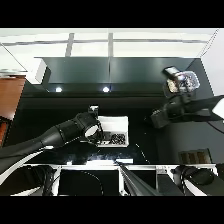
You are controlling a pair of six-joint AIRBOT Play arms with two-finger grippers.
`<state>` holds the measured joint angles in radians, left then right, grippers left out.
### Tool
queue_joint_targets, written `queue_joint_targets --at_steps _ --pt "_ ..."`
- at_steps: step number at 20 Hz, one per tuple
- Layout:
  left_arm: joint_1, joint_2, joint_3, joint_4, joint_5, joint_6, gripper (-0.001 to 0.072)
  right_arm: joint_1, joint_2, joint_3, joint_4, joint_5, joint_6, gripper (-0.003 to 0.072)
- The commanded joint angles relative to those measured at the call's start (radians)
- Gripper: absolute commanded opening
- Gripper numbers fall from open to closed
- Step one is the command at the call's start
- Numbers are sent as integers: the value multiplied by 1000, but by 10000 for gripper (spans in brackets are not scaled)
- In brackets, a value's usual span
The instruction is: Fold the box and place the chain.
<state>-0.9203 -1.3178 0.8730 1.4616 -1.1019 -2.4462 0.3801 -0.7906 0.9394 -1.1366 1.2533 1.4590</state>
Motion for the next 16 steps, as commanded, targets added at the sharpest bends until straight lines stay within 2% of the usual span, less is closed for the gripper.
queue_joint_targets --at_steps 1,2,3,4,5,8,10,12,14,16 --pt "18 -10 21 3 1 -13 23 -87 66 -1 -21 42 15 558" --pt "26 -10 31 -1 1 -13 28 -87 66 -1 -21 43 16 558" --pt "29 -9 48 0 -3 -8 106 -87 66 -1 -21 43 21 558" --pt "31 -8 69 3 -6 23 321 -87 66 -1 -21 43 26 558" --pt "34 -7 95 3 -17 70 454 -87 66 -1 -21 43 41 558" --pt "65 13 175 -8 -114 239 459 -87 66 -1 -21 44 64 558" --pt "80 66 222 -3 -208 419 459 -87 66 -1 -21 45 64 558" --pt "99 154 224 35 -329 614 459 -87 66 -1 -21 45 64 558" --pt "169 249 203 83 -470 824 459 -87 66 -1 -24 44 71 558" --pt "323 365 132 37 -418 910 459 -87 66 -1 -34 41 72 559"
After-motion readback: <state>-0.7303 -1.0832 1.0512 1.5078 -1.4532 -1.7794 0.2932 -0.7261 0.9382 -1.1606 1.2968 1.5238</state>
